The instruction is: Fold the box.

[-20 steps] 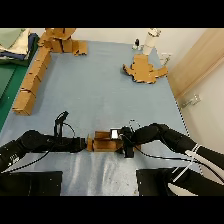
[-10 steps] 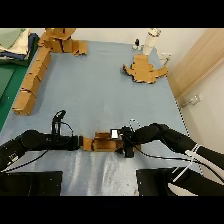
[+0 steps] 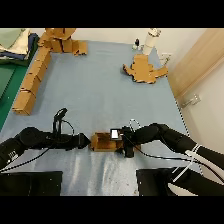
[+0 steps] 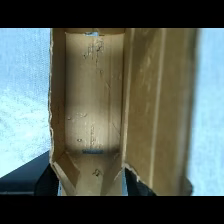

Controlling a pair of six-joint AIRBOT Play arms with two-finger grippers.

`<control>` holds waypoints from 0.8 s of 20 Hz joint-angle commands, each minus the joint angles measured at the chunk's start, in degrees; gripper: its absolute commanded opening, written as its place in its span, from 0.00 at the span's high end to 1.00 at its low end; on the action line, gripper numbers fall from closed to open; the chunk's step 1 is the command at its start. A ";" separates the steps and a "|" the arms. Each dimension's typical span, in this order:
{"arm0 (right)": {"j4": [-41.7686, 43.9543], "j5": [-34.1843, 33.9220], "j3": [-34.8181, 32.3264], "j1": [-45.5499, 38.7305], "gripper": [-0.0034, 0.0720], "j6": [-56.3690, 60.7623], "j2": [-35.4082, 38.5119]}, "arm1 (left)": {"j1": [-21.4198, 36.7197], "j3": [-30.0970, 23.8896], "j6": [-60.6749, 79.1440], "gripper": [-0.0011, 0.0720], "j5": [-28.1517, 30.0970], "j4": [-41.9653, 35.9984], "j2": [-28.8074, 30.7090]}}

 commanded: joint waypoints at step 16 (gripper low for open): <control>0.00 -0.04 -0.02 0.00 0.30 0.02 0.04 | -2.71 1.99 1.36 0.02 0.46 -5.66 -4.33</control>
